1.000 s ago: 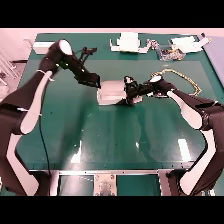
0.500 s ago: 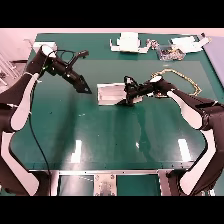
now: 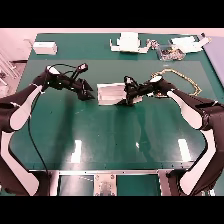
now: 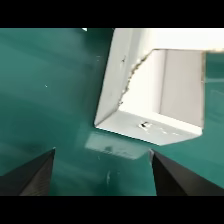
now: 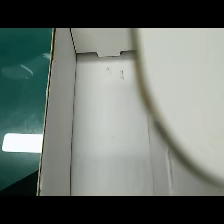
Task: Fold the box and place the chain.
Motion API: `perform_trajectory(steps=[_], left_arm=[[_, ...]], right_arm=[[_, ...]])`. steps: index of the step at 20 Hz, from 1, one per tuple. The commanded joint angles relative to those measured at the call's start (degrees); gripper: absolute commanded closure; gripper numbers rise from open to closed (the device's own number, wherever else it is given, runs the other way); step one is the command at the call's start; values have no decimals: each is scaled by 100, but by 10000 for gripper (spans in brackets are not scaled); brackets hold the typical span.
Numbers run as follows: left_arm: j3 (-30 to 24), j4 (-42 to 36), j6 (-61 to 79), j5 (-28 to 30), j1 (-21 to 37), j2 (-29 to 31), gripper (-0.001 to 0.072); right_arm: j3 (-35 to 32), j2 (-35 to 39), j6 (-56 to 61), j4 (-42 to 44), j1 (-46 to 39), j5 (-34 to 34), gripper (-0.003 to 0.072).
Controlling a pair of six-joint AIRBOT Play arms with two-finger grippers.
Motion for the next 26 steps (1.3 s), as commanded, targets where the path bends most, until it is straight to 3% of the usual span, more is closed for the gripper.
perform_trajectory(steps=[1,8,13,26], left_arm=[[-223,-415,885,437,-90,-22,-11],[-221,-627,1683,-413,-94,-236,-11],[-221,-737,1687,-573,-94,-282,-11],[-219,-1093,1692,-251,-203,-535,-11]], right_arm=[[2,2,2,0,4,2,94],[2,2,2,0,4,2,94],[2,2,2,0,4,2,94],[2,2,2,0,4,2,94]])
